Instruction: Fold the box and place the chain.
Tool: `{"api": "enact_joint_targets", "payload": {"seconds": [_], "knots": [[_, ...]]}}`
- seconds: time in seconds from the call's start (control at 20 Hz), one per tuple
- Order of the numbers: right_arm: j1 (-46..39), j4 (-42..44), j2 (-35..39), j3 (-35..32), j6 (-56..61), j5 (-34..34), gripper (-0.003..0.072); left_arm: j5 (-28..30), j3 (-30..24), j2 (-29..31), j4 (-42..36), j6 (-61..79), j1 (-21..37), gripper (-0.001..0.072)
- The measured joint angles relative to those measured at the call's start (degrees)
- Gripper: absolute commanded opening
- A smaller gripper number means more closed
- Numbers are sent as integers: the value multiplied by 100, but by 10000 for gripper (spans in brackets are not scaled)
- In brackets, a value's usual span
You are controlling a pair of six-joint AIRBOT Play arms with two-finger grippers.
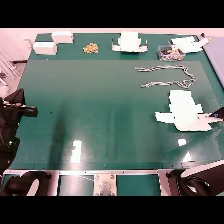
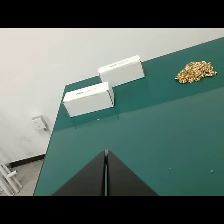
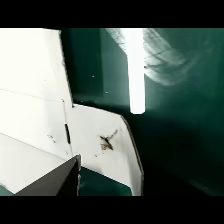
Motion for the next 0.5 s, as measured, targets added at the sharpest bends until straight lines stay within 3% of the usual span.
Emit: {"api": "enact_joint_targets", "payload": {"seconds": [0.05, 0.2, 0.3, 0.5], "knots": [[2, -2, 2, -92, -28, 11, 350, 0, 0, 0, 0, 0, -2, 19], [28, -15, -7, -396, -101, 48, 99, 0, 0, 0, -2, 0, -2, 19], [35, -31, -9, -590, -238, 133, 15, 0, 0, 0, -2, 0, -2, 19], [48, 7, 13, -796, -304, 221, 8, 0, 0, 0, 0, 0, -2, 19]]}}
